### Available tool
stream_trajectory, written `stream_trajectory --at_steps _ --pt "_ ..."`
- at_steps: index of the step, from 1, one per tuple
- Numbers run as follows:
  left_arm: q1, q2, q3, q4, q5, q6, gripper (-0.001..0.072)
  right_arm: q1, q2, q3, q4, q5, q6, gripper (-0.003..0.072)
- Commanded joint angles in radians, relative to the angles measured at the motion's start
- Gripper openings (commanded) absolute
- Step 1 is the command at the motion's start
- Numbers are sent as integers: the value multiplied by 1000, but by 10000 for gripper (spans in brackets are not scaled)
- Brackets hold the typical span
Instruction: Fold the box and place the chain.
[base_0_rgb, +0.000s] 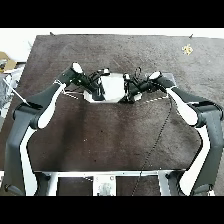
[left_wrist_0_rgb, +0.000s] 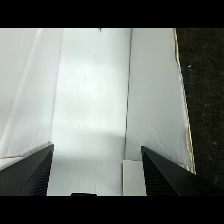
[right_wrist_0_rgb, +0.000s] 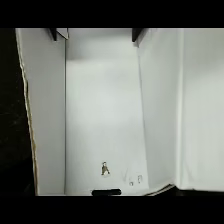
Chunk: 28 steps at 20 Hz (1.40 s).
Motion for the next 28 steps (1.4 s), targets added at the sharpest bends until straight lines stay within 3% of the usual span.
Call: stream_trajectory --at_steps 1,7,8,9,10,12,18,22,25,28 --pt "0 -1 0 3 -15 -10 700 1 -1 0 6 -1 2 509" --pt "14 7 1 41 -68 -63 696 1 -1 0 6 -1 2 509" --pt "29 13 2 38 -73 -89 564 1 -1 0 6 -1 2 509" --pt "46 20 2 31 -92 -89 321 1 -1 0 6 0 2 509" --pt "66 32 2 11 -119 -86 178 1 -1 0 6 1 2 509" --pt "103 60 2 -18 -151 -87 10 1 -1 0 6 2 2 509" --pt "174 216 4 11 -134 -322 5 1 -1 0 6 2 2 509" --pt "183 359 -29 192 5 -674 2 1 -1 0 6 1 2 509" --pt "194 463 -184 169 137 -804 3 0 -1 0 6 0 1 509" --pt "215 542 -360 140 203 -818 3 0 -1 0 6 2 1 509"
